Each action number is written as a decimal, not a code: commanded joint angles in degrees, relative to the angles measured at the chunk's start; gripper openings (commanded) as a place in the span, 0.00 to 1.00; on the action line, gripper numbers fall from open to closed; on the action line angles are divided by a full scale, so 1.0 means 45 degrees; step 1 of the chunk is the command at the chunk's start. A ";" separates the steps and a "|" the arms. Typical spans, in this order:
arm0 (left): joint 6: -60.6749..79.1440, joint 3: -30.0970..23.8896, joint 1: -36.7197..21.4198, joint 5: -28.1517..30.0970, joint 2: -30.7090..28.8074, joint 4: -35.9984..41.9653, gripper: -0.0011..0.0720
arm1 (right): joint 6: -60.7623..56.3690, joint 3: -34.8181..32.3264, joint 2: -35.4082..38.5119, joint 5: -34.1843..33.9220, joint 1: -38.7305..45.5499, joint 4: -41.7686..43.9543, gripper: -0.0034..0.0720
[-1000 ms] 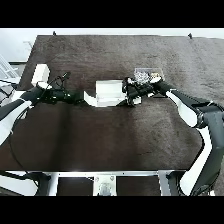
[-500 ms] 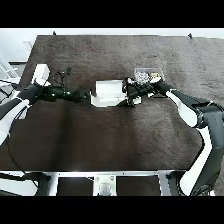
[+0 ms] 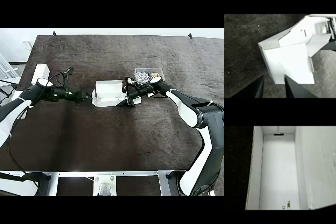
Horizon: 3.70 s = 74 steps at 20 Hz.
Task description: Fold the box and place the chain.
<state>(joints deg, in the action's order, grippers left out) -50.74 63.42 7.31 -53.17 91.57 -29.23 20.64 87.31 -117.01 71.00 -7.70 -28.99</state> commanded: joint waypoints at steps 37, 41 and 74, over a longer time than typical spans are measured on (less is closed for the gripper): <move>-0.4940 0.0782 0.1982 0.2200 0.0024 -0.1554 0.49 | -0.0005 -0.0005 0.0000 0.0005 0.0000 0.0000 0.82; -0.5207 0.0782 0.1982 0.2254 0.0019 -0.1627 0.49 | -0.0005 -0.0005 0.0000 0.0000 0.0000 0.0000 0.82; -1.2235 0.4449 0.3769 -0.0097 0.1307 -0.8888 0.49 | -0.0005 -0.0005 0.0000 0.0005 0.0000 0.0000 0.82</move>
<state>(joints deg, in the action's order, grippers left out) -103.83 81.47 23.86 -52.25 96.62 -67.09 20.62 87.31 -117.01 70.96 -7.68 -28.97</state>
